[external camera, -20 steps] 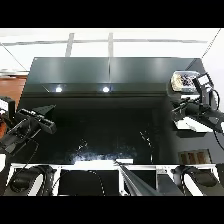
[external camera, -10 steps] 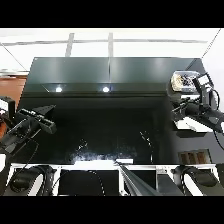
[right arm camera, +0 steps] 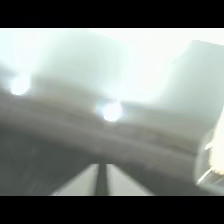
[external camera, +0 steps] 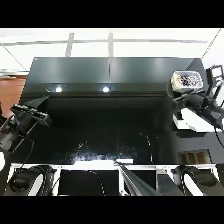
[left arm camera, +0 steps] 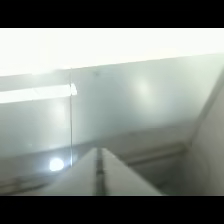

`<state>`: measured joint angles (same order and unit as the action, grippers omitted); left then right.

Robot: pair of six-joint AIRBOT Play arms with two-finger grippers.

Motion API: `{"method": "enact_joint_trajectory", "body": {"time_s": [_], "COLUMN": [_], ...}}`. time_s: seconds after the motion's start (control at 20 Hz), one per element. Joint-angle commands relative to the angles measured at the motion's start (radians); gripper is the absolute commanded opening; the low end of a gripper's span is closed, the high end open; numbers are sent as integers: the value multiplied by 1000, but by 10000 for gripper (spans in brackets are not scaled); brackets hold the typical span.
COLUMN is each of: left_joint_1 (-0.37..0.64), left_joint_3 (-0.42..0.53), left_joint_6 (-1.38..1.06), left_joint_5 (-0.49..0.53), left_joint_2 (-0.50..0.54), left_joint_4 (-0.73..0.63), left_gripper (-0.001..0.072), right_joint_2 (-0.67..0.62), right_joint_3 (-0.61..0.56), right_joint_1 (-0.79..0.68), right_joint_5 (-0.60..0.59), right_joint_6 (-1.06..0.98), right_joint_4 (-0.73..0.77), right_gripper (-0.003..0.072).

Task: Fold the box and place the chain.

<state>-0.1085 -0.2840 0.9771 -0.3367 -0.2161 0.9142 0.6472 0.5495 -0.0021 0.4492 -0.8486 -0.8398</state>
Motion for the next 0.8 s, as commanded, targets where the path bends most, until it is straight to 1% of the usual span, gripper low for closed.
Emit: {"method": "enact_joint_trajectory", "body": {"time_s": [0.0, 0.05, 0.1, 0.15, 0.2, 0.3, 0.35, 0.4, 0.45, 0.5, 0.55, 0.6, 0.65, 0.75], "left_joint_1": [0, 0, 0, 4, 12, 20, 19, 19, 19, 19, 19, 19, 19, 19], "left_joint_3": [2, -3, -14, -37, -72, -137, -157, -165, -166, -166, -166, -166, -166, -166], "left_joint_6": [2, -2, -14, -33, -29, -23, -4, 29, 70, 96, 109, 109, 109, 109], "left_joint_5": [133, 135, 116, 76, 0, -151, -197, -213, -218, -223, -228, -233, -237, -236], "left_joint_2": [-75, -114, -154, -188, -225, -304, -344, -380, -416, -444, -468, -483, -491, -495], "left_joint_4": [-122, -156, -140, -82, -3, 59, 79, 84, 84, 84, 84, 84, 84, 84], "left_gripper": [716, 713, 713, 713, 712, 711, 711, 711, 710, 711, 711, 711, 711, 710], "right_joint_2": [104, 159, 211, 266, 320, 443, 501, 562, 618, 660, 693, 715, 735, 789], "right_joint_3": [3, 23, 66, 136, 216, 378, 438, 489, 526, 545, 554, 556, 562, 602], "right_joint_1": [-15, -41, -90, -181, -293, -530, -631, -728, -814, -879, -924, -946, -951, -942], "right_joint_5": [-261, -256, -227, -177, -113, 46, 126, 222, 323, 398, 449, 475, 500, 607], "right_joint_6": [-45, -45, -53, -122, -230, -396, -457, -520, -580, -591, -566, -494, -390, -198], "right_joint_4": [35, 21, -2, -51, -119, -319, -410, -492, -538, -540, -528, -510, -499, -509], "right_gripper": [720, 720, 720, 720, 720, 720, 720, 720, 720, 720, 720, 720, 720, 720]}}
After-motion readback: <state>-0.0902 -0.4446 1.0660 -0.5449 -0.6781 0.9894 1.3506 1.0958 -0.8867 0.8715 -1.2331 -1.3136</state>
